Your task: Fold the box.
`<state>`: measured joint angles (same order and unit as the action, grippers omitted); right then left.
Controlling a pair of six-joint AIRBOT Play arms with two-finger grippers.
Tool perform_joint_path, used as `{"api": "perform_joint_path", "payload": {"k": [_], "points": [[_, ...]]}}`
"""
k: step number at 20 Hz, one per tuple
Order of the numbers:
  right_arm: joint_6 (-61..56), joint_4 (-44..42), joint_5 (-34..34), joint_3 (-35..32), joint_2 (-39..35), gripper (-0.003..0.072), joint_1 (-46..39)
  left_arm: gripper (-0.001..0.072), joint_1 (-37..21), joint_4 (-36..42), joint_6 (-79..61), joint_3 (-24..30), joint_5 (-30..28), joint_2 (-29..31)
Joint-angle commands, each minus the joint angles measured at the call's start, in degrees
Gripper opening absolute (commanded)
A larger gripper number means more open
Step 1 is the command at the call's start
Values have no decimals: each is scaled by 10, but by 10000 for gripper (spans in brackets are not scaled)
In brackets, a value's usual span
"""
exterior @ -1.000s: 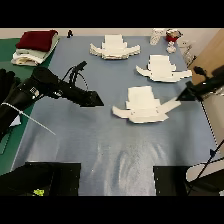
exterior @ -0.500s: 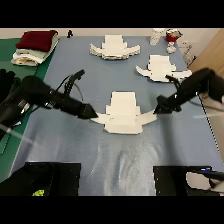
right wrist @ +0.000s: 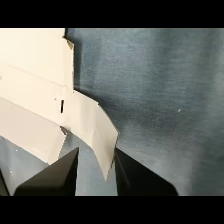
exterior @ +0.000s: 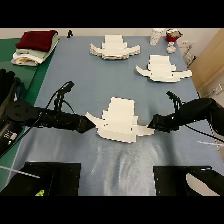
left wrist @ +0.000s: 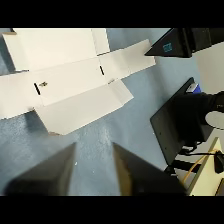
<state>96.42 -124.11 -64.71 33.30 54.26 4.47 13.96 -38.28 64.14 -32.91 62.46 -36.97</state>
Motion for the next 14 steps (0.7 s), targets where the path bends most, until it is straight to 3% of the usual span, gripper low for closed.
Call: {"api": "perform_joint_path", "payload": {"k": [1,6,8,10,11,14], "points": [[-6,-17,12,-12,-9,344,5,542,0,0,13,6,-10,7],[-6,-24,32,-12,39,327,50,542,0,0,13,6,-7,-5],[-6,-28,47,-11,64,164,68,542,0,0,13,6,2,-21],[2,-32,61,-10,74,118,77,542,0,2,13,7,4,-34],[13,-33,62,-10,71,6,82,542,0,2,13,6,1,-37],[51,-29,52,-13,46,4,105,541,0,12,13,6,1,-37]]}}
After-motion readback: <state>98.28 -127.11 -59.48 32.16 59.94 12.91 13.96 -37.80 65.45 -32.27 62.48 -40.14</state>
